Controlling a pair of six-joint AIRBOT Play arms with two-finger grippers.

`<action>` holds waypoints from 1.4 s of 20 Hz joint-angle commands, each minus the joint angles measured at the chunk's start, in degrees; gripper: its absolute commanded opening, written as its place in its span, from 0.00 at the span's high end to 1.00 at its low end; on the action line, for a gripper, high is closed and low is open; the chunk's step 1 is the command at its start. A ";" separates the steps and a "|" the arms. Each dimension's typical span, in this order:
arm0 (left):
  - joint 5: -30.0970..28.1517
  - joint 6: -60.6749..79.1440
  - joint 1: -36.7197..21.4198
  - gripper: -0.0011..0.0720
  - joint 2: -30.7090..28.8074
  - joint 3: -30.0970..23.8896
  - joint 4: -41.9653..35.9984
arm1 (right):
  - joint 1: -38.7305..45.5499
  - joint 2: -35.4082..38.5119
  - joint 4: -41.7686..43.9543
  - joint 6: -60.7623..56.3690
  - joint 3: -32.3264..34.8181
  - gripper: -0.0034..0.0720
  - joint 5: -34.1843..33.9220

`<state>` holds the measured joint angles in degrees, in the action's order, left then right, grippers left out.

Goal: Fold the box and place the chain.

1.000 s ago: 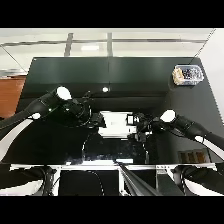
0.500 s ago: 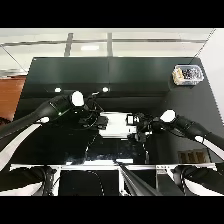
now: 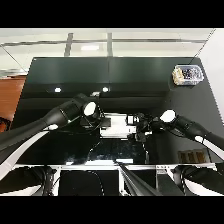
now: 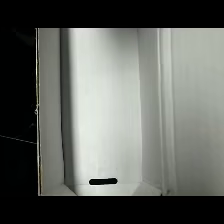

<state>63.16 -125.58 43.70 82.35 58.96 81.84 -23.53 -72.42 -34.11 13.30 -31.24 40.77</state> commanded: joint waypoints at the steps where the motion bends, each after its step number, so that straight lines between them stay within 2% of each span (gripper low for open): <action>1: -2.67 -8.24 3.82 0.33 0.17 0.15 2.95 | -0.04 0.00 0.00 0.00 0.00 0.73 -0.04; 6: 1.07 -10.14 4.07 0.33 2.19 0.22 3.08 | -0.07 0.00 0.00 0.00 0.00 0.73 -0.02; 12: 0.13 -11.19 4.02 0.35 2.43 1.79 3.21 | -0.07 0.00 0.00 0.00 0.00 0.73 0.00; 13: 0.04 -11.19 3.87 0.47 2.45 1.99 3.23 | -0.07 0.00 0.00 0.00 0.00 0.73 0.02; 14: -0.31 -11.17 3.80 0.54 2.49 1.99 3.17 | -0.04 0.00 0.00 0.00 0.00 0.73 0.15; 18: -0.11 -11.28 3.85 0.56 3.10 2.01 2.99 | -0.07 0.00 0.00 0.00 0.00 0.73 0.42; 19: -0.11 -11.37 3.82 0.73 3.10 2.08 3.21 | -0.07 0.00 0.00 -0.02 0.00 0.73 0.42; 21: -0.52 -11.34 3.80 0.95 3.10 2.45 3.28 | -0.07 0.00 0.00 0.00 0.00 0.73 0.42; 24: -0.35 -11.34 3.80 0.95 3.10 2.69 3.39 | -0.07 0.00 0.00 0.00 0.00 0.73 0.42; 25: -0.37 -11.32 3.80 0.88 3.10 2.69 3.30 | -0.07 0.00 0.00 0.00 0.00 0.73 0.44; 26: -0.37 -11.37 3.80 0.51 3.10 2.69 3.17 | -0.07 0.00 0.00 0.00 0.00 0.73 0.44; 27: -0.37 -11.37 3.80 0.26 3.10 2.69 3.19 | -0.07 0.00 0.00 0.00 0.00 0.73 0.44; 28: -0.28 -11.37 3.80 0.26 3.10 2.67 3.21 | -0.07 0.00 0.00 0.00 0.00 0.73 0.44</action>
